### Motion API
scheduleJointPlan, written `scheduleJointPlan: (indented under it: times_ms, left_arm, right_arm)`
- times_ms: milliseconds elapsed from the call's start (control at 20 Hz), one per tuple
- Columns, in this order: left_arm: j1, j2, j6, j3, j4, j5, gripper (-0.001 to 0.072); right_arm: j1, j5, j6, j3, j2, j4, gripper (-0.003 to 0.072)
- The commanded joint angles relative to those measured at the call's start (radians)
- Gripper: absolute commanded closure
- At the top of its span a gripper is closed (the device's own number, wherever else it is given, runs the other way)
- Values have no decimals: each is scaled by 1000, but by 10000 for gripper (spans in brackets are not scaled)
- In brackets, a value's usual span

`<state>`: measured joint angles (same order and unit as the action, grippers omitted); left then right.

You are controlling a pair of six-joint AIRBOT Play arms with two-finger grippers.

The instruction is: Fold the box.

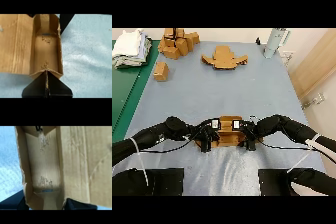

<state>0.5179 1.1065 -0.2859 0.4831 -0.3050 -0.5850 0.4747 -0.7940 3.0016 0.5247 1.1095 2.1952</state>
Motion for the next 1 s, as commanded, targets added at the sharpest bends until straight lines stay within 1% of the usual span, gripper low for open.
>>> scheduleJointPlan:
  times_ms: [0,50,150,200,250,300,350,400,450,500,600,700,850,950]
  left_arm:
    - [-17,-90,373,1,-200,-4,698]
    - [-28,-145,568,1,-305,-19,698]
    - [-62,-291,981,0,-553,-57,698]
    - [-89,-375,1269,0,-713,-66,698]
    - [-125,-447,1574,0,-872,-101,698]
    - [-169,-511,1856,-1,-1024,-174,698]
    - [-210,-548,2011,-3,-1114,-256,698]
    - [-251,-564,2039,-16,-1116,-318,698]
    - [-277,-558,2014,-42,-1048,-346,698]
    - [-285,-541,1970,-73,-959,-338,698]
    - [-271,-478,1915,-134,-801,-272,698]
    - [-229,-409,1890,-166,-719,-197,698]
    - [-121,-330,1842,-172,-588,-45,698]
    - [-54,-278,1841,-172,-547,45,698]
  right_arm:
    - [1,0,2,0,0,-1,184]
    - [1,0,2,0,0,-1,185]
    - [1,0,2,0,0,-1,185]
    - [1,0,2,0,0,-1,184]
    - [1,0,2,0,0,-1,185]
    - [1,0,2,0,0,-1,185]
    - [1,0,2,0,0,-1,185]
    - [1,0,2,0,0,-1,184]
    - [1,0,2,0,0,-1,185]
    - [1,0,2,0,0,-1,185]
    - [1,0,2,0,0,-1,185]
    - [1,0,2,0,0,-1,184]
    - [1,0,2,0,0,-1,185]
    - [1,0,2,0,0,-1,184]
